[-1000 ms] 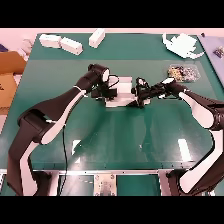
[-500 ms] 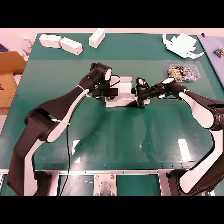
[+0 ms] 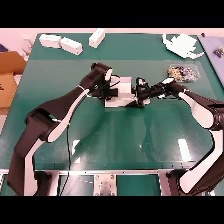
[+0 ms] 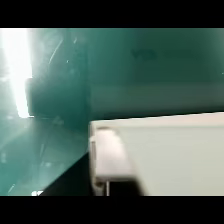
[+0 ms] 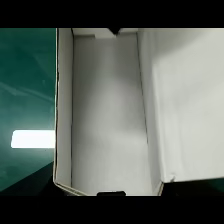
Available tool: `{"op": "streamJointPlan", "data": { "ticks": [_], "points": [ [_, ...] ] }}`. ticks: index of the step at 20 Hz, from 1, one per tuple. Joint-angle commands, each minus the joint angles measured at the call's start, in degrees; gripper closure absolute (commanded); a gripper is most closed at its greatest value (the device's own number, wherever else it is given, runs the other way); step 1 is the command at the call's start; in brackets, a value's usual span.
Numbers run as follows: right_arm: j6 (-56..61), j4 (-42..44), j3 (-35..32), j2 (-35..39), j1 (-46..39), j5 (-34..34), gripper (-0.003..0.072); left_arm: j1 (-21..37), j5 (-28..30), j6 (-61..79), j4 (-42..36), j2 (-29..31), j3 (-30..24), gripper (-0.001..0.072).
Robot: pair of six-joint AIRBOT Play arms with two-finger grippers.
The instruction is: Fold the box and place the chain.
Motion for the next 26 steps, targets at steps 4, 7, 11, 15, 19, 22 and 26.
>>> {"op": "streamJointPlan", "data": {
  "ticks": [4,7,11,15,19,22,26],
  "points": [
    [-0.09,-0.07,0.02,0.04,-0.09,-0.17,0.0253,0.04,0.68,0.37,-1.84,0.00,0.07,0.0690],
    [-0.09,-0.07,0.02,0.04,-0.09,-0.15,0.0254,0.04,0.59,0.85,-1.90,0.00,0.07,0.0690],
    [-0.09,-0.07,0.02,0.04,-0.09,-0.15,0.0253,0.04,0.61,5.92,-0.13,0.76,0.07,0.0519],
    [-0.09,-0.07,0.02,0.04,-0.09,-0.17,0.0253,0.11,-1.33,12.26,3.13,2.54,0.07,-0.0009],
    [-0.09,-0.07,0.02,0.04,-0.09,-0.17,0.0254,0.11,-2.82,21.38,7.58,5.62,0.09,-0.0009],
    [-0.09,-0.07,0.02,0.04,-0.09,-0.15,0.0253,0.33,-1.75,29.07,12.04,10.03,-0.11,-0.0008],
    [-0.09,-0.07,0.02,0.04,-0.09,-0.17,0.0254,2.08,1.79,35.21,9.11,14.80,-0.22,0.0133]
  ]
}}
